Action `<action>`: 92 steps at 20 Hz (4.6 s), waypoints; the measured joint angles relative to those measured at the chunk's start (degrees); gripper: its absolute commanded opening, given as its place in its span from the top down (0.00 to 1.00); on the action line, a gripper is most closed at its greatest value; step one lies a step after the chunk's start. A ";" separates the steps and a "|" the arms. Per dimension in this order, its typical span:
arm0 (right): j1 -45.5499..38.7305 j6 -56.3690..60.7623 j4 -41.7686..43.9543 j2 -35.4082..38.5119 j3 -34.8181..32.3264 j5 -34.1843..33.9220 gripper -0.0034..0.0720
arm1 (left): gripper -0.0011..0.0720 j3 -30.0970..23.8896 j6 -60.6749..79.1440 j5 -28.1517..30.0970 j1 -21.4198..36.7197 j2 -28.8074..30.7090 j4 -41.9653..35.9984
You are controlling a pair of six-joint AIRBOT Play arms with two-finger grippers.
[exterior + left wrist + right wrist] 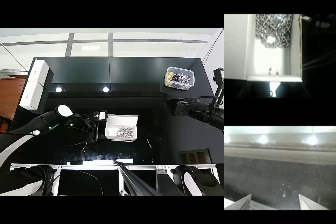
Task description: Fold the box and place the chain.
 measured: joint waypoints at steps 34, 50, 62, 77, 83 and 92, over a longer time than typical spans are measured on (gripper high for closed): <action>29.64 -36.98 -1.42 -17.33 0.13 3.19 0.03 | 0.32 0.02 -0.70 0.94 -0.24 0.00 0.70; 32.92 -43.25 -3.50 -17.73 0.17 2.36 0.33 | 0.32 0.04 -0.70 0.94 -0.24 0.00 0.72; 34.21 -40.17 -6.43 -18.53 0.17 0.90 0.82 | 0.32 0.04 -0.72 0.96 -0.24 0.00 0.72; 34.21 -39.01 -6.43 -18.71 0.17 0.90 0.68 | 0.33 0.02 -0.74 0.94 -0.24 0.00 0.72; 34.21 -38.25 -6.36 -18.88 0.07 1.25 0.68 | 0.33 0.04 -0.63 0.94 -0.24 0.00 0.72; 35.50 -36.54 -6.95 -20.00 0.00 1.75 0.68 | 0.32 0.04 -0.57 0.94 -0.24 0.00 0.70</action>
